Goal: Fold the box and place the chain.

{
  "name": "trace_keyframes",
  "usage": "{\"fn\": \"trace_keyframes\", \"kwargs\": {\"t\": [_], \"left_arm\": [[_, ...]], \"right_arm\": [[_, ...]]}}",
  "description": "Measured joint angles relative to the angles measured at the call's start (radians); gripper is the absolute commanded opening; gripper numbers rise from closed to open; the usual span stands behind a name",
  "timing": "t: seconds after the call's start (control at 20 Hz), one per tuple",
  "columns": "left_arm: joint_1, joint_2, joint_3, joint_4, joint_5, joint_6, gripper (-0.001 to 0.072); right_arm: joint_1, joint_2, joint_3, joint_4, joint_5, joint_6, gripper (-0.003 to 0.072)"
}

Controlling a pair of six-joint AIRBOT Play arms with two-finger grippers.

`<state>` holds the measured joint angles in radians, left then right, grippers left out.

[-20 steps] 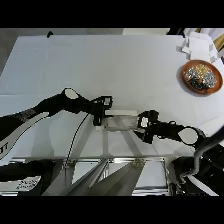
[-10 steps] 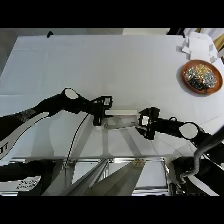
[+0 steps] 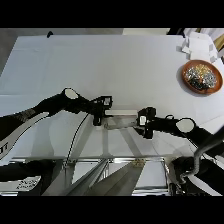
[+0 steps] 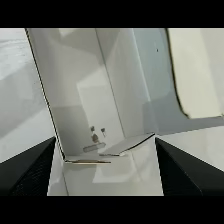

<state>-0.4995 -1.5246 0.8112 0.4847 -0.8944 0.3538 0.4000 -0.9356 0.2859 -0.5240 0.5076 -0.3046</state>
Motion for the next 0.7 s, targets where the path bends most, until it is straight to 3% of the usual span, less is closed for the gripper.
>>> {"fn": "trace_keyframes", "kwargs": {"t": [0.7], "left_arm": [[0.000,0.001,0.000,0.002,0.000,0.000,0.0012]], "right_arm": [[-0.102,-0.184,0.079,0.166,0.225,-0.262,0.0683]]}}
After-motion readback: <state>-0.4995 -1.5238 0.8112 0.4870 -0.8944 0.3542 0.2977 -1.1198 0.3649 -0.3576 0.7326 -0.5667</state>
